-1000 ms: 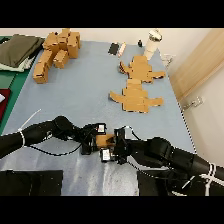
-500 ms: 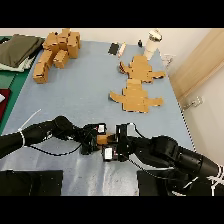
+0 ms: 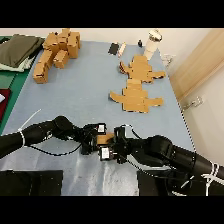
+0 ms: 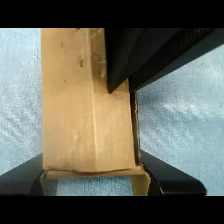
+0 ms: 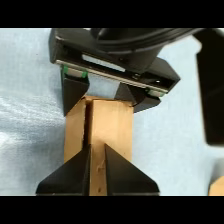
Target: Fold the box.
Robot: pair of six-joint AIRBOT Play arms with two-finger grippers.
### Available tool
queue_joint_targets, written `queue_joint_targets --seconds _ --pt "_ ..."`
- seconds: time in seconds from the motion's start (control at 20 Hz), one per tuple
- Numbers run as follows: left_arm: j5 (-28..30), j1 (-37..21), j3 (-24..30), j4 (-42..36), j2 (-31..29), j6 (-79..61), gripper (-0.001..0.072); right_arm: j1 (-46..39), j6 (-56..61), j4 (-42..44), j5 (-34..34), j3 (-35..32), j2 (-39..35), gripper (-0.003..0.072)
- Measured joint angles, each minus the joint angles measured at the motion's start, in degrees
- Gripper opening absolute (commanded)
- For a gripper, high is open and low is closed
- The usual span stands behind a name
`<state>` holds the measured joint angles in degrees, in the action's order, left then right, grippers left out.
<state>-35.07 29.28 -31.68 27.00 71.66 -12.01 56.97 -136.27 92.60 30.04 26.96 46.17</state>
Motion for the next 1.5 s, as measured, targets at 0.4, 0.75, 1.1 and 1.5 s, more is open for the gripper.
queue_joint_targets --seconds 0.4,0.75,1.1,1.5 --pt "0.0 0.0 0.0 0.0 0.0 0.0 0.0607 1.1 13.9 4.1 4.6 2.0 -4.7 0.0005" --pt "0.0 0.0 0.0 0.0 0.0 0.0 0.0607 -2.3 64.0 13.3 1.9 -4.9 -14.4 0.0002" --pt "0.0 0.0 0.0 0.0 0.0 0.0 0.0607 -3.0 78.8 25.4 -17.4 -14.1 -13.0 0.0002" --pt "0.0 0.0 0.0 0.0 0.0 0.0 0.0607 -3.0 81.0 26.9 -24.4 -15.0 -6.1 0.0003"
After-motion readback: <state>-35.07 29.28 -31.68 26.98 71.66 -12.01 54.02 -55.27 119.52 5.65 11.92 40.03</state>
